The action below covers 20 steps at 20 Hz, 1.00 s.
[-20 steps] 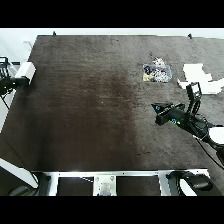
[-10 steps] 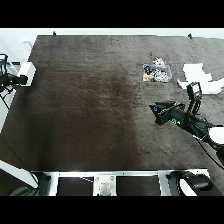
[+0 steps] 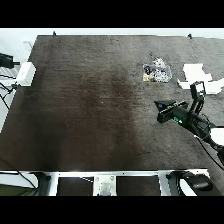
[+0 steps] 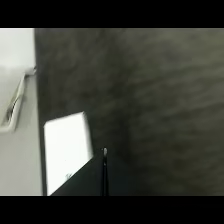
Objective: Fold the box and place the chain.
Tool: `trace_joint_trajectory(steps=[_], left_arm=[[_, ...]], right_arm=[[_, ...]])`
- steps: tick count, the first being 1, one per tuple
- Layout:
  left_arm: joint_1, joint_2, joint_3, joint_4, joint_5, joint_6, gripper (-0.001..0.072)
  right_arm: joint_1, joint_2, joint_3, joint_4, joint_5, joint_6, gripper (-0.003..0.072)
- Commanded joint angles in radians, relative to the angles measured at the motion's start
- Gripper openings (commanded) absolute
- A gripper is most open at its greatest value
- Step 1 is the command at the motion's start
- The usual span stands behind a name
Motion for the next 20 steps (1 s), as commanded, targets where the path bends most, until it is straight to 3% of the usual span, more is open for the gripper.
trace_joint_trajectory(steps=[1, 2, 6, 10, 12, 15, 20], left_arm=[[-0.060, 0.209, -0.182, -0.292, 0.049, 0.267, 0.0012], [-0.082, 0.286, -0.282, -0.394, 0.090, 0.383, 0.0011], [-0.154, 0.599, -0.705, -0.803, 0.075, 0.862, 0.0012], [-0.257, 0.869, -1.009, -0.879, 0.151, 0.931, 0.0012], [-0.320, 0.982, -1.115, -0.880, 0.241, 0.931, 0.0012], [-0.366, 1.075, -1.225, -0.880, 0.266, 0.936, 0.0012], [-0.368, 1.076, -1.308, -0.892, 0.196, 0.929, 0.0012]], right_arm=[[0.001, 0.040, 0.000, -0.023, -0.115, -0.019, 0.0009], [0.001, 0.063, 0.000, -0.039, -0.138, -0.019, 0.0009], [0.001, 0.183, -0.001, -0.105, -0.171, -0.019, 0.0008], [0.000, 0.347, -0.063, -0.129, -0.209, -0.017, 0.0008], [-0.001, 0.417, -0.126, -0.133, -0.215, -0.018, 0.0008], [0.000, 0.476, -0.230, -0.132, -0.213, -0.013, 0.0009], [0.001, 0.505, -0.282, -0.131, -0.127, 0.020, 0.0010]])
